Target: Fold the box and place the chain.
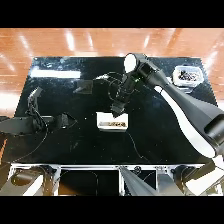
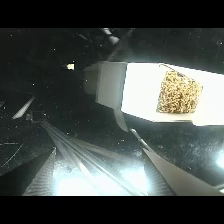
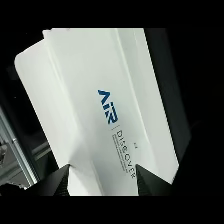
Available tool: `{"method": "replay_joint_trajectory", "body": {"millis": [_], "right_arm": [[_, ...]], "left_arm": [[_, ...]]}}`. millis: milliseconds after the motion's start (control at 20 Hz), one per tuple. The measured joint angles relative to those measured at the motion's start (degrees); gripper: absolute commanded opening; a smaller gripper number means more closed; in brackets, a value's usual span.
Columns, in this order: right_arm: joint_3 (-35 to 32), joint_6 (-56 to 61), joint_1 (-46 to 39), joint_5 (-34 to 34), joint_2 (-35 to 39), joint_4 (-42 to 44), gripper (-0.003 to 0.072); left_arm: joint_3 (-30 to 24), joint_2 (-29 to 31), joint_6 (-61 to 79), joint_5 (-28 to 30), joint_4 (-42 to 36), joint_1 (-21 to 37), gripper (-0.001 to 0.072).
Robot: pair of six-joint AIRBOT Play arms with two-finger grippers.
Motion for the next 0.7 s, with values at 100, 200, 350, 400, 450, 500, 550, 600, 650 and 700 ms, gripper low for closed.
{"method": "replay_joint_trajectory", "body": {"millis": [100, 200, 350, 400, 450, 500, 550, 600, 650, 700], "right_arm": [[0.0, -0.2, 0.11, -0.26, 0.0, -0.44, 0.0477], [0.0, -0.22, 0.2, -0.42, 0.0, -0.68, 0.0476], [0.0, -0.26, 0.22, -0.5, 0.0, -0.87, 0.0475], [0.0, -0.28, 0.22, -0.5, 0.0, -0.94, 0.0475], [0.0, -0.31, 0.22, -0.48, 0.0, -0.96, 0.0475], [0.0, -0.33, 0.22, -0.48, 0.0, -0.98, 0.0475], [0.0, -0.33, 0.22, -0.46, 0.0, -0.98, 0.0475], [0.0, -0.33, 0.22, -0.39, 0.0, -1.01, 0.0475], [0.0, -0.31, 0.24, -0.35, -0.02, -1.03, 0.0475], [0.0, -0.31, 0.26, -0.33, 0.0, -1.03, 0.0475]], "left_arm": [[0.0, 0.0, 0.13, 0.0, 0.0, 0.0, 0.0631], [0.0, 0.0, 0.13, 0.0, -0.02, 0.0, 0.0631], [0.0, 0.0, 0.13, 0.0, -0.02, 0.0, 0.0631], [0.0, -0.02, 0.13, -0.02, -0.02, 0.0, 0.0631], [0.0, 0.0, 0.13, -0.02, 0.0, 0.0, 0.0631], [0.0, 0.0, 0.13, -0.04, -0.02, 0.0, 0.0631], [0.0, 0.0, 0.11, -0.04, 0.0, 0.0, 0.0631], [0.0, 0.0, 0.11, -0.04, -0.02, 0.0, 0.0631], [0.0, 0.0, 0.13, -0.04, 0.0, 0.0, 0.0631], [0.0, 0.0, 0.13, -0.04, -0.02, 0.0, 0.0631]]}}
